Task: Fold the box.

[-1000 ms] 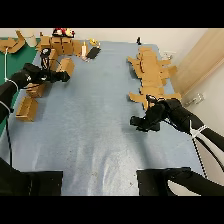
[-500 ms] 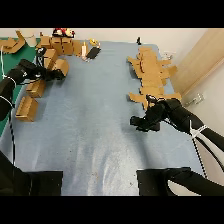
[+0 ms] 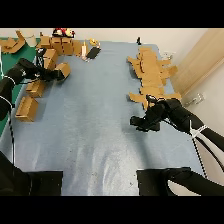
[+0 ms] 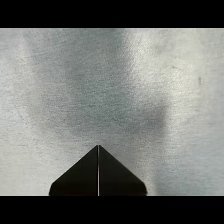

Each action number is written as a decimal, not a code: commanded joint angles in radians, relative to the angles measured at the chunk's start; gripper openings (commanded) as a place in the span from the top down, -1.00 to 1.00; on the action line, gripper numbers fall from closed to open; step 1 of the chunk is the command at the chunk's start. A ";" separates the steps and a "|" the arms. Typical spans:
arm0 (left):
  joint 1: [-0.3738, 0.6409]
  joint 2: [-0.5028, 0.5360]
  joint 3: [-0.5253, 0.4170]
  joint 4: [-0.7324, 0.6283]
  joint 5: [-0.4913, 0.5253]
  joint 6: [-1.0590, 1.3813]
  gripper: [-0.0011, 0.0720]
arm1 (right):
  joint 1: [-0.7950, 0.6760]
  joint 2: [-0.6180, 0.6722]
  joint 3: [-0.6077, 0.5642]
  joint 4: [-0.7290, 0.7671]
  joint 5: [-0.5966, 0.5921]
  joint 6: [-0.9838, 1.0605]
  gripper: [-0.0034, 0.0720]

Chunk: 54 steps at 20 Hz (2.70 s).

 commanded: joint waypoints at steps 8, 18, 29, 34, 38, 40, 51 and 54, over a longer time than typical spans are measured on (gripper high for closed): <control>0.033 -0.013 0.101 0.008 -0.195 -0.070 -0.69 | 0.000 -0.001 0.001 0.000 0.001 0.000 0.90; 0.013 -0.050 0.101 0.135 -0.316 -0.080 -0.93 | 0.000 -0.001 0.001 0.000 0.007 0.000 0.90; 0.016 -0.035 0.174 0.175 -0.433 -0.099 -0.93 | 0.000 -0.001 0.001 0.000 0.007 0.000 0.90; 0.014 -0.035 0.199 0.181 -0.472 -0.106 -0.93 | 0.000 -0.001 0.001 0.000 0.007 0.000 0.90; 0.014 -0.028 0.199 0.208 -0.489 -0.106 -0.93 | 0.000 -0.001 0.001 0.001 0.007 0.000 0.90; 0.014 -0.007 0.199 0.250 -0.481 -0.106 -0.93 | 0.000 0.000 0.001 0.001 0.007 0.000 0.90; 0.001 0.113 0.352 0.288 -0.581 -0.106 -0.93 | 0.000 -0.001 0.001 0.001 0.007 0.000 0.90; -0.028 0.136 0.352 0.192 -0.650 -0.106 -0.36 | 0.000 -0.001 0.001 0.002 0.007 0.000 0.90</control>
